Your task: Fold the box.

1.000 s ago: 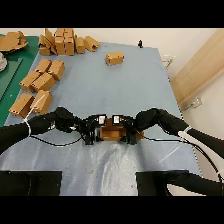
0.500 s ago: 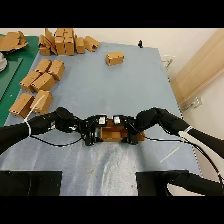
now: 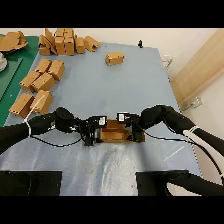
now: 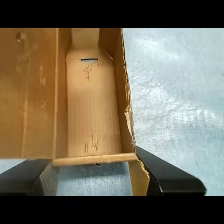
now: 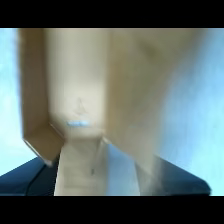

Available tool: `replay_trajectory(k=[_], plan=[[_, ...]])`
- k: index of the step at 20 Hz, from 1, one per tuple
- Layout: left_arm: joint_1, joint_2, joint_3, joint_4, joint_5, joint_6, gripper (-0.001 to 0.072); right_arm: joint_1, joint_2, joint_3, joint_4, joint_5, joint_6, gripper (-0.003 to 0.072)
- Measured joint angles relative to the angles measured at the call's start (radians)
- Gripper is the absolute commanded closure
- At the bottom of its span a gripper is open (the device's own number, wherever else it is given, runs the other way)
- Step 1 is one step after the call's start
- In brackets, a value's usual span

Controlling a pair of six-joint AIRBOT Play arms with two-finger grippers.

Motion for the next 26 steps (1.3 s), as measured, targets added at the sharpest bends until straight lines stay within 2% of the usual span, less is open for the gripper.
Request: replay_trajectory(k=[6, 11, 18, 26], plan=[[0.0, 0.0, 0.0, -0.002, 0.006, 0.0, 0.0308, -0.082, 0.099, 0.0, -0.023, -0.119, 0.098, -0.0023], [0.0, 0.0, 0.0, -0.002, 0.006, 0.0, 0.0308, -0.112, 0.174, 0.0, 0.015, -0.193, 0.405, -0.0023], [0.0, 0.0, 0.0, -0.002, 0.006, -0.001, 0.0308, -0.117, 0.2, 0.0, 0.156, -0.215, 0.727, -0.0023], [0.0, 0.0, 0.0, -0.002, 0.006, -0.005, 0.0309, -0.117, 0.202, 0.0, 0.202, -0.217, 0.987, -0.0022]])
